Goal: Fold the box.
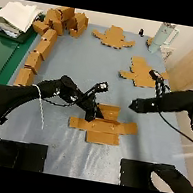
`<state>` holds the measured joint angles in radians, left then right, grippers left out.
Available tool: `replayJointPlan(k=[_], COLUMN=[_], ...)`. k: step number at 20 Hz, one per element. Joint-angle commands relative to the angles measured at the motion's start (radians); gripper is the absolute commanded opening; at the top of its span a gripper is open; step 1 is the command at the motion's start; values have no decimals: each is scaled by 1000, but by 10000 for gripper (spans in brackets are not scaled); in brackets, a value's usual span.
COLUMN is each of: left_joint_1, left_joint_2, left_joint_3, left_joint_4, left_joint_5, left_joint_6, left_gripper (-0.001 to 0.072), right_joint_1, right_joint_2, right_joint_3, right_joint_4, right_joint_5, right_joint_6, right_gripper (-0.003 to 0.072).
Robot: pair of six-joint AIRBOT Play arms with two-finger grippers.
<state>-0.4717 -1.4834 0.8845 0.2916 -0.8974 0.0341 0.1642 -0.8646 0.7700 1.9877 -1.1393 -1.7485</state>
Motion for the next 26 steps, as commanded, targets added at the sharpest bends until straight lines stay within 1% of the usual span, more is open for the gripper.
replayJointPlan(k=[1, 4, 6, 9, 11, 12, 14, 15, 18, 20, 23, 26], left_joint_1=[-1, -2, -2, -2, -2, -2, -2, -2, -2, -2, -2, -2], left_joint_2=[0, 0, 0, 0, 0, 0, 0, 0, 0, 0, 0, 0], left_joint_3=[0, 0, 0, 0, 0, 0, 0, 0, 0, 0, 0, 0], left_joint_4=[0, 0, 0, 0, 0, 0, 0, 0, 0, 0, 0, 0], left_joint_5=[0, -1, 0, 0, 0, 0, 0, 0, 0, 0, 0, 0], left_joint_6=[0, 0, 0, 0, 0, 0, 0, 0, 0, 0, 0, 0], left_gripper=[16, 16, 16, 16, 16, 16, 16, 16, 16, 16, 16, 16], right_joint_1=[137, 347, 494, 715, 862, 920, 1004, 1030, 1049, 1049, 1049, 1049], right_joint_2=[190, 373, 431, 406, 343, 305, 225, 184, 78, 39, 31, 31], right_joint_3=[-45, -158, -249, -354, -383, -384, -384, -384, -384, -383, -383, -383], right_joint_4=[-264, -266, -271, -337, -438, -488, -586, -608, -639, -680, -777, -889], right_joint_5=[-212, -196, -154, 0, 95, 114, 164, 180, 222, 260, 301, 331], right_joint_6=[246, 275, 274, 227, 202, 185, 180, 176, 177, 178, 182, 243], right_gripper=[3, 4, 3, 4, 6, 31, 507, 563, 562, 561, 561, 560])
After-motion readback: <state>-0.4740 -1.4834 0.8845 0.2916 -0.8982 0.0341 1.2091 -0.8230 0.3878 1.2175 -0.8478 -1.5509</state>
